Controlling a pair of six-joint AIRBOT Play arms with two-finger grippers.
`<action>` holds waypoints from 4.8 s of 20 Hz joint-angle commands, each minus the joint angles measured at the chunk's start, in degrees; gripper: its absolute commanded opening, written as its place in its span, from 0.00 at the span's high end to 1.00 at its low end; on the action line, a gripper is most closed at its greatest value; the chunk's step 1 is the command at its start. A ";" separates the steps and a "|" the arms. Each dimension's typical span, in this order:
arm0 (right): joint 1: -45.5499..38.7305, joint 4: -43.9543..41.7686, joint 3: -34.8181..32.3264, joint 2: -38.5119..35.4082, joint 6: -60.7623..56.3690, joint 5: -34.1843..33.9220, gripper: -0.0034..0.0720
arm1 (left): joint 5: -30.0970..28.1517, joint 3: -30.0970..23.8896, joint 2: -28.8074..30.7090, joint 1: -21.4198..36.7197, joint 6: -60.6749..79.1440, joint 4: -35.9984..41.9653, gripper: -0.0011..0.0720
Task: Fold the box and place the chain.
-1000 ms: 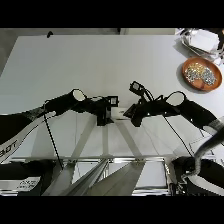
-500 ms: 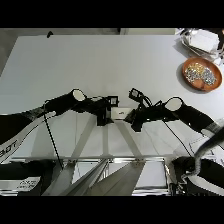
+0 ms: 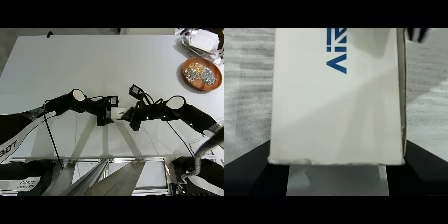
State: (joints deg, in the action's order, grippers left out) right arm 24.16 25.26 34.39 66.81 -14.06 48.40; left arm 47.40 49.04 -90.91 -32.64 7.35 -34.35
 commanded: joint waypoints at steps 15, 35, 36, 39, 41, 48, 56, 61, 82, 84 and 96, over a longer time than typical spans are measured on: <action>0.00 -1.03 0.59 7.34 0.31 -0.57 0.95 | -0.44 0.00 0.04 0.04 0.15 -0.15 0.64; 0.00 54.95 6.25 -22.82 -56.50 23.34 0.95 | -1.33 0.00 1.64 0.57 -0.63 -0.22 0.98; 0.00 54.93 6.25 -22.82 -56.65 24.76 0.95 | -1.46 0.00 2.93 1.16 -2.05 -0.24 0.98; 0.00 54.93 6.25 -22.82 -56.63 24.76 0.95 | -1.73 0.00 8.96 5.35 -9.07 -1.95 0.98; 0.00 54.93 6.25 -22.82 -56.63 24.20 0.95 | -1.73 0.00 13.64 9.46 -15.72 -5.99 0.98; 0.00 54.90 6.25 -22.84 -56.63 24.00 0.95 | 3.89 0.00 28.00 29.51 -32.46 -17.94 0.98; 0.00 54.86 6.23 -22.82 -56.63 23.04 0.95 | 6.23 -0.04 35.17 53.64 -55.65 -36.33 0.98; 0.00 54.38 6.23 -22.82 -56.85 19.91 0.95 | 7.04 -0.96 33.38 61.11 -61.66 -38.71 0.98; 0.00 54.45 6.23 -22.82 -62.97 19.71 0.95 | 7.13 -10.58 25.33 62.84 -62.86 -45.92 0.44; 0.00 54.45 6.23 -22.82 -63.69 19.71 0.95 | 7.37 -10.58 25.33 62.84 -62.82 -45.92 0.41; 0.00 53.79 6.25 -22.82 -63.71 19.12 0.81 | 5.57 -10.56 34.56 61.40 -62.69 -47.34 0.04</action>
State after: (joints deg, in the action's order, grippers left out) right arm 24.16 79.33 40.62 44.03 -77.80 68.16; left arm 54.24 38.46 -59.86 29.54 -55.31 -81.95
